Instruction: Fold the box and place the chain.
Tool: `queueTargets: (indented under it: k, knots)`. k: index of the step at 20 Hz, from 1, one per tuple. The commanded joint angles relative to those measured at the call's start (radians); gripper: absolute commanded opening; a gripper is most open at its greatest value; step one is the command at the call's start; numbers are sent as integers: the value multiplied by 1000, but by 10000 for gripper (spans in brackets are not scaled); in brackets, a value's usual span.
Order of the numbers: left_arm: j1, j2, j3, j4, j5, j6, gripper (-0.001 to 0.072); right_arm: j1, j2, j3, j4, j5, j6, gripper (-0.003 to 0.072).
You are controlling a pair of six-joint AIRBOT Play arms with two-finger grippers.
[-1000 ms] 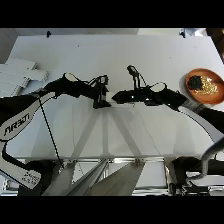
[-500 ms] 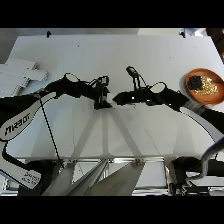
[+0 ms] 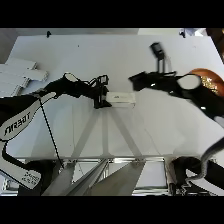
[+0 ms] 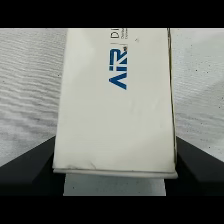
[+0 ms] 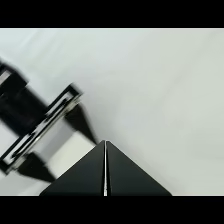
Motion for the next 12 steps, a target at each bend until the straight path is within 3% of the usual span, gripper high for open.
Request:
queueTargets:
  k: [1, 5, 12]
  knots:
    - [0, 0, 0, 3, -2, 2, 281, -132, 142, 1, -272, -13, 204, 8]
    - [0, 0, 0, 3, -2, 2, 281, -245, 199, 1, -510, 29, 323, 8]
    - [0, 0, 0, 3, -2, 2, 281, -267, 200, 1, -531, 30, 323, 9]
